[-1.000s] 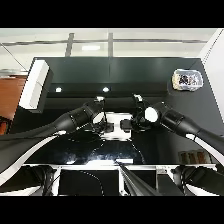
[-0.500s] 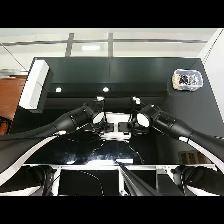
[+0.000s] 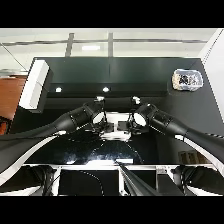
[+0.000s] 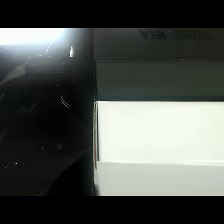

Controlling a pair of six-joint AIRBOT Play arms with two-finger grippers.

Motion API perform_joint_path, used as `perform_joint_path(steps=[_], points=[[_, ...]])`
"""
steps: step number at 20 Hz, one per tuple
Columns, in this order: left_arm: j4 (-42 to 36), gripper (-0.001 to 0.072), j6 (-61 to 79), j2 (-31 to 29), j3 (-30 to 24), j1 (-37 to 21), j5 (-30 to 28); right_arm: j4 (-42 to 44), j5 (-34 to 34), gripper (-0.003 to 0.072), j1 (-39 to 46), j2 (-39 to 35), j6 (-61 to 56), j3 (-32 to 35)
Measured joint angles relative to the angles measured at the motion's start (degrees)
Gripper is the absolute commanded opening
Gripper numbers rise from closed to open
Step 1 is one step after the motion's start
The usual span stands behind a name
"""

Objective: Fold the box and place the chain.

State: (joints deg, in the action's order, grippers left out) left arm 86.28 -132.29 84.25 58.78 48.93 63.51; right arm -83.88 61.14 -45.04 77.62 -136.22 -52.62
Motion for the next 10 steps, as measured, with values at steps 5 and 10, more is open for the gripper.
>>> perform_joint_path(steps=[5, 10], points=[[0.0, 0.0034, 0.1, 0.0, 0.0, 0.0, 0.0, -0.2, 0.4, 0.024, 0.0, 1.3, -1.2, -0.3], [0.0, 0.0033, 0.0, 0.0, 0.0, 0.0, -0.1, -0.5, 0.2, 0.0068, 0.0, 2.2, -1.4, -0.3]])
